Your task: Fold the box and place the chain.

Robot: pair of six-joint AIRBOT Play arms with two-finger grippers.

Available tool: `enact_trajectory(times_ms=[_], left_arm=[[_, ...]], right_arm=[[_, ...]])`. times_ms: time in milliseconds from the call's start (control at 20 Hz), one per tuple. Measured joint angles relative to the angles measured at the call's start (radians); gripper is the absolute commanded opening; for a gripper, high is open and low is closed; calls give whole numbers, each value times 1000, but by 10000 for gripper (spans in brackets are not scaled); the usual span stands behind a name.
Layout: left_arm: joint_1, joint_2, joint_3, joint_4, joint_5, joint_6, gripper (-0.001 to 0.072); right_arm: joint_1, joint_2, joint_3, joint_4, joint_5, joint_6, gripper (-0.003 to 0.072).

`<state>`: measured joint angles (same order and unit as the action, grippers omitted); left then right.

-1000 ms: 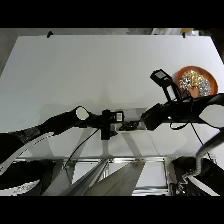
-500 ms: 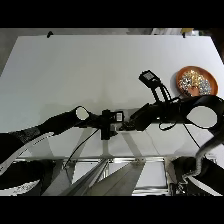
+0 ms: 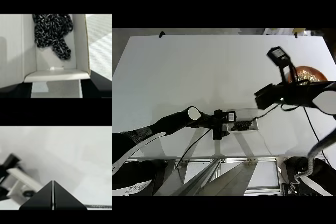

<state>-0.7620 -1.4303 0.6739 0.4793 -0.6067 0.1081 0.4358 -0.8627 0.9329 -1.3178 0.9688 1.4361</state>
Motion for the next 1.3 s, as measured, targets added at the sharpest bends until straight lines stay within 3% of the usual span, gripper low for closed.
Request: enact_trajectory(times_ms=[150, 250, 300, 550, 650, 700, 1000, 1050, 1100, 1150, 1300], left_arm=[[0, 0, 0, 0, 0, 0, 212], [0, 0, 0, 0, 0, 0, 212], [0, 0, 0, 0, 0, 0, 212], [0, 0, 0, 0, 0, 0, 212], [0, 0, 0, 0, 0, 0, 212], [0, 0, 0, 0, 0, 0, 212], [0, 0, 0, 0, 0, 0, 212], [0, 0, 0, 0, 0, 0, 212], [0, 0, 0, 0, 0, 0, 212], [0, 0, 0, 0, 0, 0, 212], [0, 0, 0, 0, 0, 0, 212]], right_arm=[[-145, -23, 5, -42, 2, -3, 34], [-231, -57, 5, -75, 23, -4, 316], [-269, -79, 0, -86, 37, -4, 389], [-363, -200, -62, -111, 53, -4, 394], [-375, -246, -90, -114, 42, 0, 290], [-379, -270, -100, -115, 37, 4, 278], [-386, -359, -126, -116, 14, 47, 280], [-386, -370, -127, -116, 12, 50, 312], [-386, -383, -128, -115, 10, 53, 407], [-386, -396, -129, -114, 9, 56, 417], [-386, -420, -137, -104, 0, 57, 375]])
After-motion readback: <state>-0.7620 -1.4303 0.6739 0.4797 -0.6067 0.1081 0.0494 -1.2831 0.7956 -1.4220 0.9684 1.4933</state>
